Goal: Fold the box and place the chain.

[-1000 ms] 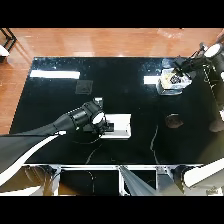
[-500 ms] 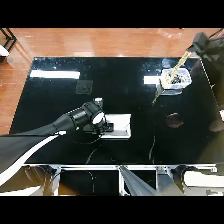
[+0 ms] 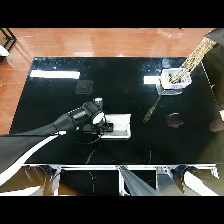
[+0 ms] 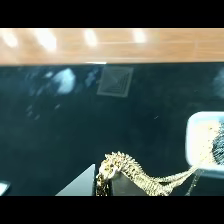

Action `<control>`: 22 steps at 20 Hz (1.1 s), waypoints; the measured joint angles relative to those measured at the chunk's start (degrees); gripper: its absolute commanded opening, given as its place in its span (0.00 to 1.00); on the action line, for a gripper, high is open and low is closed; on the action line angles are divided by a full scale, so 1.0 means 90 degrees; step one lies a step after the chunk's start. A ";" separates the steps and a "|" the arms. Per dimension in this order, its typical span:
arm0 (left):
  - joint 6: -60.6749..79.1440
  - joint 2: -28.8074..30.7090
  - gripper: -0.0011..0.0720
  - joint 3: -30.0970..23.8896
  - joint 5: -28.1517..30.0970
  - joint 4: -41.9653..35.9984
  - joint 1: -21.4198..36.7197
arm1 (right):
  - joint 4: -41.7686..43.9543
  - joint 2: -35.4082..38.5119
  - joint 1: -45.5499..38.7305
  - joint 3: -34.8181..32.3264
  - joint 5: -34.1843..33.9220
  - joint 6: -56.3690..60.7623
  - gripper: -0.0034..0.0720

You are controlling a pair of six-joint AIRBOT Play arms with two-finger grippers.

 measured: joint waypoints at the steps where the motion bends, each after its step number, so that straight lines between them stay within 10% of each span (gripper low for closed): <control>1: 0.0000 0.0000 0.05 0.0000 0.0000 0.0005 0.0002 | -0.0032 0.0282 0.0087 -0.0155 0.0112 -0.0010 0.07; 13: 0.0019 0.0000 0.05 0.0000 0.0019 0.0041 0.0000 | 0.0175 0.2385 0.1909 -0.2533 0.1251 0.0039 0.07; 22: 0.0019 0.0000 0.05 0.0000 0.0005 0.0019 -0.0002 | 0.0330 0.2210 0.3874 -0.3609 -0.0095 0.0384 0.07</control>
